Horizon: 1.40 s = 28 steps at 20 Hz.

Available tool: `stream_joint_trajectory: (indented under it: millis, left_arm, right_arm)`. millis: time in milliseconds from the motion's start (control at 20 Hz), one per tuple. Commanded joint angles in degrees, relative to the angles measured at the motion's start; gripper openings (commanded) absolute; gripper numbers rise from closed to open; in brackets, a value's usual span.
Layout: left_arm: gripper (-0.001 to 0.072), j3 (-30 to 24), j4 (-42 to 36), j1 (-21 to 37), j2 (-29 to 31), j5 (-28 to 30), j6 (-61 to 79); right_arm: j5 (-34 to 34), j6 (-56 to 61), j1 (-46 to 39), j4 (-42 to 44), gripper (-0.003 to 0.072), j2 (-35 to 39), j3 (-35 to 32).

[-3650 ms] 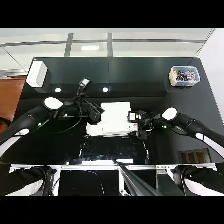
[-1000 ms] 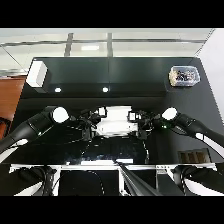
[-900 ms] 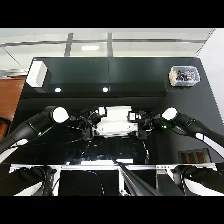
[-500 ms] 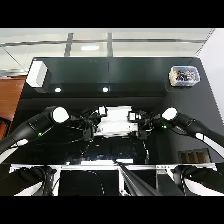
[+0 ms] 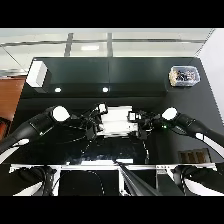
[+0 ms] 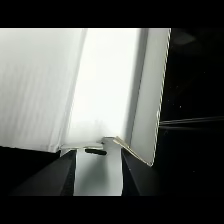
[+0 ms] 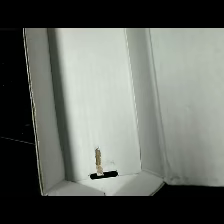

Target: Fold the box and place the chain.

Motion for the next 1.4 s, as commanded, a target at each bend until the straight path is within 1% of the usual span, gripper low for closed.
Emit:
stream_joint_trajectory:
  millis: [0, 150, 250, 300, 350, 400, 450, 500, 550, 600, 650, 700, 750, 800, 900, 950, 1000, 1050, 1150, 1250, 1350]
  left_arm:
    - [0.0331, -0.02, -3.3, -0.02, -1.4, -0.04, 0.11]
    - [0.0331, -0.02, -7.76, -0.02, -3.48, -0.55, 2.14]
    - [0.0329, -0.02, -7.74, 0.0, -3.98, -0.74, 4.83]
    - [0.0288, -0.02, -7.74, -0.02, -4.02, -0.79, 4.83]
    - [0.0202, -0.02, -7.72, -0.02, -4.04, -0.98, 4.83]
    - [0.014, -0.02, -7.72, -0.02, -4.04, -1.01, 4.83]
    - [0.0142, -0.02, -7.72, -0.02, -4.04, -1.01, 4.83]
    - [0.018, -0.02, -7.8, -0.04, -4.04, -0.96, 4.83]
    - [0.0315, -0.02, -7.78, -0.02, -4.04, -0.96, 4.83]
    - [0.0331, -0.02, -7.61, 0.0, -4.04, -0.96, 4.83]
    - [0.0199, -0.02, -7.23, 0.0, -4.04, -0.85, 4.85]
    - [0.0164, -0.02, -7.13, -0.02, -4.04, -0.87, 4.87]
    - [0.0254, -0.02, -7.34, -0.02, -4.04, -0.9, 4.85]
    - [0.0384, -0.02, -7.45, -0.02, -4.04, -0.85, 4.85]
    - [0.0151, 0.0, -7.17, 0.0, -4.04, -0.85, 4.85]
    - [0.0156, 0.0, -7.3, 0.0, -4.04, -0.74, 4.46]
    - [0.0128, 0.0, -7.28, 0.0, -4.04, -0.52, 4.2]
    - [0.0029, 0.04, -6.67, 0.11, -3.89, -0.66, 4.79]
    - [0.0028, 0.13, -5.35, 0.55, -3.21, -1.16, 4.87]
    - [0.0027, 0.13, -4.55, 1.88, -1.55, -3.39, 4.72]
    - [0.0027, 0.13, -1.27, 4.37, 1.38, -5.95, 0.66]
  right_arm:
    - [0.02, 0.02, 0.07, 0.0, 0.0474, 0.02, -0.04]
    - [0.04, 0.02, 0.07, 0.0, 0.0474, 0.02, -0.04]
    - [0.04, 0.02, 0.07, 0.0, 0.0473, 0.02, -0.04]
    - [0.04, 0.02, 0.07, 0.0, 0.0474, 0.02, -0.04]
    - [0.04, 0.02, 0.07, 0.0, 0.0474, 0.02, -0.04]
    - [0.04, 0.02, 0.07, 0.0, 0.0474, 0.02, -0.04]
    - [0.04, 0.02, 0.07, 0.0, 0.0474, 0.02, -0.04]
    - [0.04, 0.02, 0.07, 0.0, 0.0473, 0.02, -0.04]
    - [0.04, 0.02, 0.07, 0.0, 0.0474, 0.02, -0.04]
    - [0.04, 0.02, 0.07, 0.0, 0.0474, 0.02, -0.04]
    - [0.04, 0.02, 0.07, 0.0, 0.0473, 0.02, -0.04]
    - [0.02, 0.02, 0.07, 0.0, 0.0474, 0.02, -0.04]
    - [0.02, 0.02, 0.07, 0.0, 0.0473, 0.02, -0.04]
    - [0.02, 0.02, 0.07, 0.0, 0.0474, 0.02, -0.04]
    - [0.02, 0.02, 0.07, 0.0, 0.0474, 0.02, -0.04]
    - [0.02, 0.02, 0.07, 0.0, 0.0473, 0.02, -0.04]
    - [0.02, 0.02, 0.07, 0.0, 0.0474, 0.02, -0.04]
    - [0.02, 0.02, 0.07, 0.0, 0.0474, 0.02, -0.04]
    - [0.02, 0.02, 0.07, 0.0, 0.0473, 0.02, -0.04]
    - [0.02, 0.02, 0.07, 0.0, 0.0474, 0.02, -0.04]
    - [0.02, 0.02, 0.07, 0.0, 0.0474, 0.02, -0.04]
